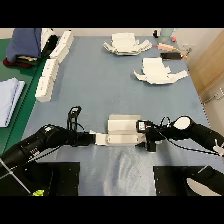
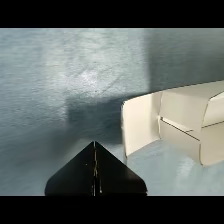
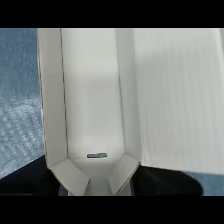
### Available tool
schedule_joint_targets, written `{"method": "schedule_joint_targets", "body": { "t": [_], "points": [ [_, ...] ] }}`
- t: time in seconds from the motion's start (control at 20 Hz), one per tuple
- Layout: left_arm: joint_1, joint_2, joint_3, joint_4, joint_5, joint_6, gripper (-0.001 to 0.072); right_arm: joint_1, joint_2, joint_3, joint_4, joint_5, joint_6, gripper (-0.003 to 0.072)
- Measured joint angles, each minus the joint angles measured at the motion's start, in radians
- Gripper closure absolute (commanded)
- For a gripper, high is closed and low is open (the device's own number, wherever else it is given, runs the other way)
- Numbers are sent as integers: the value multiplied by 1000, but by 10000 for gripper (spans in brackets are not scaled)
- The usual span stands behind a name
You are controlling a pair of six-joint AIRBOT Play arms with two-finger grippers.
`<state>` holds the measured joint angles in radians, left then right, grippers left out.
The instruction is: Fold the box.
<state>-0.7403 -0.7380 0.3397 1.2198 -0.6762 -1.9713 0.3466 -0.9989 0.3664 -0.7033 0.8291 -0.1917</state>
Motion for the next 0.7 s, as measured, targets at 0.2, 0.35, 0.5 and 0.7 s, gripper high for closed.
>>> {"method": "schedule_joint_targets", "body": {
  "t": [0.2, 0.35, 0.5, 0.7],
  "points": [
    [0, -10, 9, -95, 60, 79, 694, 0, 0, 0, 0, 0, 0, 104],
    [0, 22, 19, -132, 80, 106, 506, 0, 0, 0, 0, 0, 0, 104],
    [-1, 30, 24, -176, 94, 124, 150, 0, 0, 0, 0, 0, 0, 104],
    [-1, 8, 27, -245, 135, 166, 149, 0, 0, 0, 0, 0, 0, 104]
  ]
}}
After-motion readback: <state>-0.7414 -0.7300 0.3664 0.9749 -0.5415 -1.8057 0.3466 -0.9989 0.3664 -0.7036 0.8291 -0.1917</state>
